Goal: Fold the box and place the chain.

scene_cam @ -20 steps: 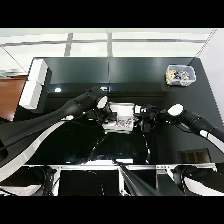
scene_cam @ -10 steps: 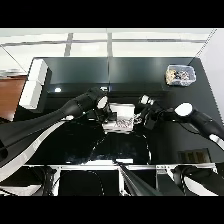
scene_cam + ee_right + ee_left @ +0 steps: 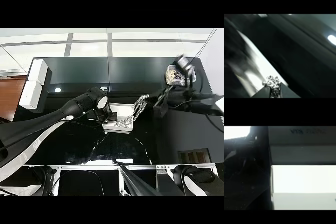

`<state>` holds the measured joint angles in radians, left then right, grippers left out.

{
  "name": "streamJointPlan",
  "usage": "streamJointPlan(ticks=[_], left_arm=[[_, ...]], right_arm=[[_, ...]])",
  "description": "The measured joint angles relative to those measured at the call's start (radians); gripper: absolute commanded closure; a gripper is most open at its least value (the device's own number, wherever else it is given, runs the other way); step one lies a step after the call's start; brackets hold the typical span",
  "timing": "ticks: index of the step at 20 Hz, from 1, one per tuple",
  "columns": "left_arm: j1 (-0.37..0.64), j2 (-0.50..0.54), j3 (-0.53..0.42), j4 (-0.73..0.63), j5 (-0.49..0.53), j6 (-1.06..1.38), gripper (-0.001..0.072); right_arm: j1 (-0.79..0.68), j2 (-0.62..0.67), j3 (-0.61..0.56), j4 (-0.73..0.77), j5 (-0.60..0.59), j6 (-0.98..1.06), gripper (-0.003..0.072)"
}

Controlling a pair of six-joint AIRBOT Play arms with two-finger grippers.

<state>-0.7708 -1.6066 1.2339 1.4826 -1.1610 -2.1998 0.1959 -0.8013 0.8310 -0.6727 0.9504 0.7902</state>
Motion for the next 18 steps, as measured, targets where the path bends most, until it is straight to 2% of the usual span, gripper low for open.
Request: streamJointPlan(ticks=[6,9,13,18], left_arm=[[0.000,0.000,0.000,-0.002,0.000,0.000,0.0680],[0.000,0.000,0.000,-0.002,0.000,0.000,0.0680],[0.000,0.000,0.000,-0.001,0.000,0.000,0.0680],[0.000,0.000,0.000,0.000,0.001,0.000,0.0680]], right_arm=[[0.054,0.019,0.088,0.305,-0.011,0.054,0.0675],[0.090,0.011,0.097,0.360,-0.032,0.061,0.0675],[0.119,-0.011,0.092,0.300,-0.042,0.098,0.0674],[0.131,-0.071,-0.004,0.141,-0.045,0.230,0.0674]])
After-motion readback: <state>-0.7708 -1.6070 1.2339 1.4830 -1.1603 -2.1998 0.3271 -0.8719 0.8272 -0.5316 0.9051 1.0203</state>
